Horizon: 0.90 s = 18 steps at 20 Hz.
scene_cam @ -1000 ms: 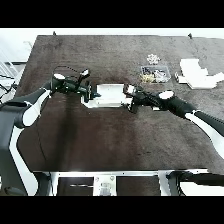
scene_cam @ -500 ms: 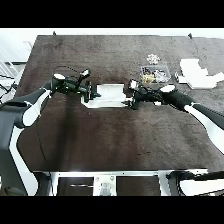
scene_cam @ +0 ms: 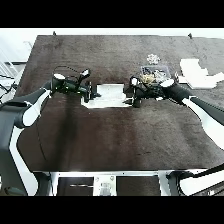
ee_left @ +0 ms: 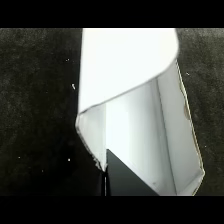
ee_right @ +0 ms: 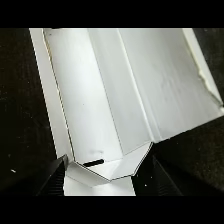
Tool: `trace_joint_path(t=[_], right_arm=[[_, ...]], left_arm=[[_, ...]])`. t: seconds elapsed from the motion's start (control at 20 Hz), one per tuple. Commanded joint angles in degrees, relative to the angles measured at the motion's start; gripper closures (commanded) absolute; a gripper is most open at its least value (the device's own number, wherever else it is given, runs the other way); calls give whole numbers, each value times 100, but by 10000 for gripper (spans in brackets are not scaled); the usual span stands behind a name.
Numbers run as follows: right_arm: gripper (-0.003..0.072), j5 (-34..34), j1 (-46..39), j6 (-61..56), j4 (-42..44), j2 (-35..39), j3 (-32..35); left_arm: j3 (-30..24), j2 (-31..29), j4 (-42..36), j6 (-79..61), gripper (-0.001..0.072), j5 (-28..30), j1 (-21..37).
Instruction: Fold the box and place the chain.
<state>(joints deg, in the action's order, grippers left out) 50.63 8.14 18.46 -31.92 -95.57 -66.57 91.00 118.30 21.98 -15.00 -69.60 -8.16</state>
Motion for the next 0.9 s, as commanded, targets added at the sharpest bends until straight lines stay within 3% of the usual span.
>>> trace_joint_path(t=[0.0, 0.3, 0.85], right_arm=[[49, 343, -13, -109, -223, -240, -321], [48, 1064, -13, -107, -223, -785, -901], [46, 1808, -190, -46, 282, -1434, -1327]], left_arm=[[7, -2, -4, 0, 690, 0, 0], [7, -2, -11, 0, 690, 0, 0], [7, -2, -13, 0, 690, 0, 0]])
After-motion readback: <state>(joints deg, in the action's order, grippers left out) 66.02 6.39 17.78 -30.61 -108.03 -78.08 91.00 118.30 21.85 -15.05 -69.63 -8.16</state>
